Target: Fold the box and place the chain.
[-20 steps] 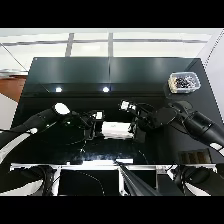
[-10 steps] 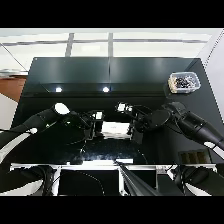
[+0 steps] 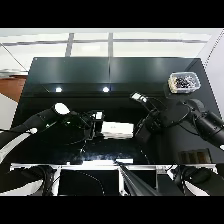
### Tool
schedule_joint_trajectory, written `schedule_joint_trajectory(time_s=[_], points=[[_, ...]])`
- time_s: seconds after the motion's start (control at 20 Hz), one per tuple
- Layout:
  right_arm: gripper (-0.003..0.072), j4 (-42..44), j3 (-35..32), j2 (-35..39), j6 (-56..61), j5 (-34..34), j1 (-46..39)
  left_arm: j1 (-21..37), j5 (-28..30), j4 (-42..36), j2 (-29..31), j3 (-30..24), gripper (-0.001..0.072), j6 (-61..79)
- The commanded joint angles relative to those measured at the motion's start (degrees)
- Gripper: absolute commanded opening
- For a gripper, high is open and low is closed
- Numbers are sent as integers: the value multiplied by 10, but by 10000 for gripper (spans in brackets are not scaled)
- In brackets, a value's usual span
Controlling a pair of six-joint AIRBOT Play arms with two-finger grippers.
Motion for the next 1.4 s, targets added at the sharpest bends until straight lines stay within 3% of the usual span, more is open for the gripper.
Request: schedule_joint_trajectory(time_s=[0.0,0.1,0.25,0.5,0.7,0.85,0.9,1.0,1.15,1.35], points=[[21,192,-61,1,30,85,-21,0,0,0,0,0,388,0],[21,235,-78,-26,53,143,-9,0,0,0,0,0,388,0],[21,241,-78,-77,78,171,7,0,0,0,0,0,388,0],[23,231,-78,-128,80,165,8,0,0,0,0,0,388,0],[23,228,-76,-125,76,154,-1,0,0,0,0,0,388,0],[24,223,-49,-91,70,101,-37,1,0,0,0,0,391,0],[23,215,-33,-70,70,78,-56,2,1,3,4,0,436,0],[24,200,-8,-25,71,39,-103,3,-2,8,22,0,716,-17],[24,197,2,25,75,20,-181,5,-9,59,63,1,717,-53],[24,186,1,34,77,12,-242,25,-30,119,127,1,717,-160]])
